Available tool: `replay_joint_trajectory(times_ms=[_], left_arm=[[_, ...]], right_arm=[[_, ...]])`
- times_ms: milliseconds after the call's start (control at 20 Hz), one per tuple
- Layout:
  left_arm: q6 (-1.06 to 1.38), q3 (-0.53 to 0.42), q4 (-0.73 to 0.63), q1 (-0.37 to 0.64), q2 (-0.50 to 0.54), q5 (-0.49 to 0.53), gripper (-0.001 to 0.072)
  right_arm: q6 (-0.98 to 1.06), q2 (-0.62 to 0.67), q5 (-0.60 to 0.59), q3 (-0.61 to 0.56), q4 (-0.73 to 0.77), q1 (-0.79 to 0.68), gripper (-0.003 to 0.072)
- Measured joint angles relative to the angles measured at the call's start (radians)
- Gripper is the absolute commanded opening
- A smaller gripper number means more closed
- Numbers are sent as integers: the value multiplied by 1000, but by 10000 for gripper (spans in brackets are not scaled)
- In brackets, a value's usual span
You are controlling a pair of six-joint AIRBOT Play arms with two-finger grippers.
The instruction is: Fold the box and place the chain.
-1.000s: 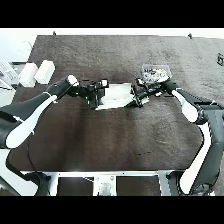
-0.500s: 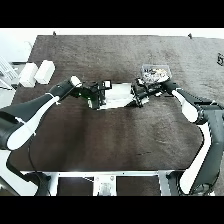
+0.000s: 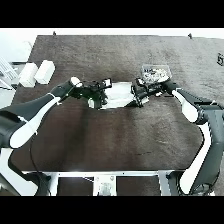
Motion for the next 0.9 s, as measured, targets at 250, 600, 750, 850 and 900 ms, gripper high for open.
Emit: replay_joint_trajectory(times_ms=[250,600,750,850,900], left_arm=[[36,0,-56,-2,-7,3,132],[52,1,-76,-2,-13,-5,320],[55,1,-76,-2,-13,-8,323],[59,1,-76,-2,-13,-11,642],[59,1,-77,-2,-13,-12,652]], right_arm=[[0,0,0,0,0,0,378],[0,0,0,0,0,0,378],[0,0,0,0,0,0,378],[0,0,0,0,0,0,378],[0,0,0,0,1,0,378]])
